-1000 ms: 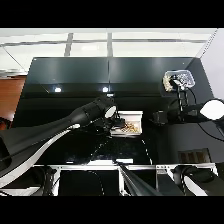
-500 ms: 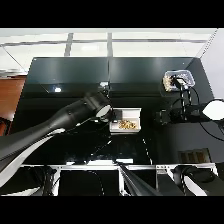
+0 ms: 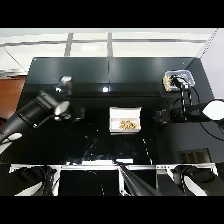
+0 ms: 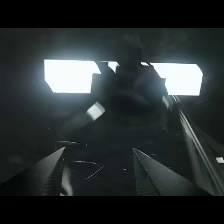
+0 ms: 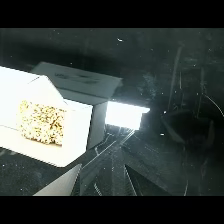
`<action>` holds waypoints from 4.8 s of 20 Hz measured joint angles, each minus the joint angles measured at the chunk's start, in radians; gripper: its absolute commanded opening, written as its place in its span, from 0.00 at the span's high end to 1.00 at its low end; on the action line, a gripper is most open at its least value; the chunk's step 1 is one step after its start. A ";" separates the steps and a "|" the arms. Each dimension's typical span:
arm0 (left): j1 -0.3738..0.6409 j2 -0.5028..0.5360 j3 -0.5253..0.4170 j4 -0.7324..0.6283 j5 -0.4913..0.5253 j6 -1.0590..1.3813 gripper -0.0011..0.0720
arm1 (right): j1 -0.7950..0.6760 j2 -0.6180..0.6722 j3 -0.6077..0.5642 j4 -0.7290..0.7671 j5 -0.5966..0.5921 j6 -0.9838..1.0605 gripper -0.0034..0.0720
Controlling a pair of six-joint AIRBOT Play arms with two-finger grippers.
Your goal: Fold the box and place the chain.
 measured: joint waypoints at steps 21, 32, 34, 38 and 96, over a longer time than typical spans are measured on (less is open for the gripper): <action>0.131 -0.103 -0.242 -1.174 0.389 2.414 0.00 | 0.000 0.000 0.000 0.014 0.001 0.057 0.54; 0.066 -0.221 -0.197 -1.236 0.413 2.487 0.00 | 0.000 0.000 0.000 0.038 -0.003 0.060 0.54; 0.048 -0.235 -0.182 -1.244 0.419 2.488 0.00 | 0.000 0.000 0.000 0.039 -0.005 0.060 0.54; 0.017 -0.253 -0.158 -1.252 0.441 2.490 0.00 | 0.000 0.000 0.000 0.039 -0.009 0.060 0.54; -0.036 -0.261 -0.149 -1.226 0.505 2.462 0.38 | 0.175 -0.227 0.001 0.265 -0.093 -1.250 0.79</action>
